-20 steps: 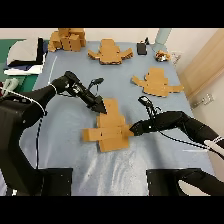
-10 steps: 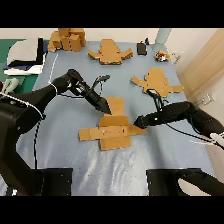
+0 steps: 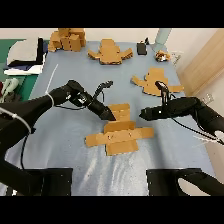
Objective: Fold the box.
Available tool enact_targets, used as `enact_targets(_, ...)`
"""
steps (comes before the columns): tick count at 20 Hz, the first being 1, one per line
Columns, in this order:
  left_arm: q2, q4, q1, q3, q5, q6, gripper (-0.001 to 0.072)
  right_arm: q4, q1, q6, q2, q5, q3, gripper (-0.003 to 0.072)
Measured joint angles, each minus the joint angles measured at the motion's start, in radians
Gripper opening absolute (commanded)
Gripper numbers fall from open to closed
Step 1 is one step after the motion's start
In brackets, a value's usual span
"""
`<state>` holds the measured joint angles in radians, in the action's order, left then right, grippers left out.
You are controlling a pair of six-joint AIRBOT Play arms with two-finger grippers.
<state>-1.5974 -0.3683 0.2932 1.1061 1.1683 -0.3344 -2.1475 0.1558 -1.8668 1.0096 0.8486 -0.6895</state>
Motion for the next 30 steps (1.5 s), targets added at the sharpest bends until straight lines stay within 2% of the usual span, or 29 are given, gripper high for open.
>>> enact_targets(5, 0.108, -0.021, 0.059, -0.091, -0.15, 0.169, 0.0007, -0.035, 0.0, 0.008, 0.0, -0.057, -0.001, 0.0055)
enact_targets(12, 0.185, -0.143, 0.188, -0.124, -0.316, 0.238, 0.0008, -0.047, 0.0, 0.008, 0.0, -0.1, -0.001, 0.0055)
enact_targets(19, 0.194, -0.154, 0.225, -0.172, -0.363, 0.257, 0.001, -0.047, 0.0, -0.004, 0.0, -0.113, -0.001, 0.0055)
enact_targets(24, 0.194, -0.076, 0.229, -0.183, -0.413, 0.33, 0.0011, -0.048, 0.0, -0.01, 0.0, -0.115, -0.001, 0.0055)
enact_targets(30, 0.194, -0.048, 0.229, -0.185, -0.43, 0.364, 0.0011, -0.048, 0.0, -0.011, 0.0, -0.131, -0.001, 0.0051)
